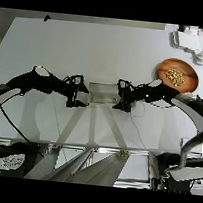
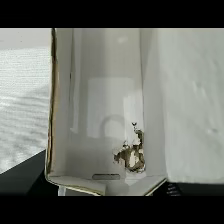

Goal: Fold the box and place the chain.

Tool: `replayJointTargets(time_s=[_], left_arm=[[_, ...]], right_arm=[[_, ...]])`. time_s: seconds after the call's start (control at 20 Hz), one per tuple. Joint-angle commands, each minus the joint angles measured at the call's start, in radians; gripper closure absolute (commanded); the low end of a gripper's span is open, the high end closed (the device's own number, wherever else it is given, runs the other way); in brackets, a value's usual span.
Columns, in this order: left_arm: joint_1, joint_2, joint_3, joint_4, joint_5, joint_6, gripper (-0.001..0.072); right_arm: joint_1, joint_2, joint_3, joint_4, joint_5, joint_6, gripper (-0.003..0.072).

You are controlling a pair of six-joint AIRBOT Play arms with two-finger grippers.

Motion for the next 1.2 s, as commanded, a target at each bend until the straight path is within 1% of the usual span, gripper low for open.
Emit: replayJointTargets(time_s=[0.0,0.1,0.3,0.35,0.45,0.55,0.75,0.9,1.0,1.15], left_arm=[[0.000,-0.001,-0.008,-0.061,0.008,0.059,0.0012],[0.000,-0.008,-0.008,-0.063,0.011,0.061,0.0013],[0.002,-0.013,-0.008,0.015,0.025,0.053,0.0013],[0.006,-0.013,-0.008,0.018,0.034,0.053,0.0013],[0.010,-0.013,-0.008,0.016,0.055,0.053,0.0013],[0.009,-0.013,-0.008,0.003,0.055,0.053,0.0012],[0.009,-0.013,-0.008,-0.100,0.052,0.061,0.0010],[0.009,-0.013,-0.008,-0.065,-0.008,0.061,0.0008],[0.009,-0.014,-0.008,-0.031,-0.007,0.062,0.0009],[0.009,-0.019,-0.008,-0.030,0.012,0.062,0.0010]], right_arm=[[0.001,0.000,0.001,0.000,0.000,-0.001,0.0180],[0.001,0.000,0.001,0.000,0.000,-0.001,0.0180],[0.001,0.000,0.001,0.000,0.000,-0.001,0.0180],[0.001,0.000,0.001,0.000,0.000,-0.001,0.0180],[0.001,0.000,0.001,0.000,0.000,-0.001,0.0180],[0.001,0.000,0.001,0.000,0.000,-0.001,0.0180],[0.001,0.000,0.001,0.000,0.000,-0.001,0.0180],[0.001,0.000,0.001,0.000,0.000,-0.001,0.0180],[0.001,0.000,0.001,0.000,0.000,-0.001,0.0180],[0.001,0.000,0.001,0.000,0.000,-0.001,0.0180]])
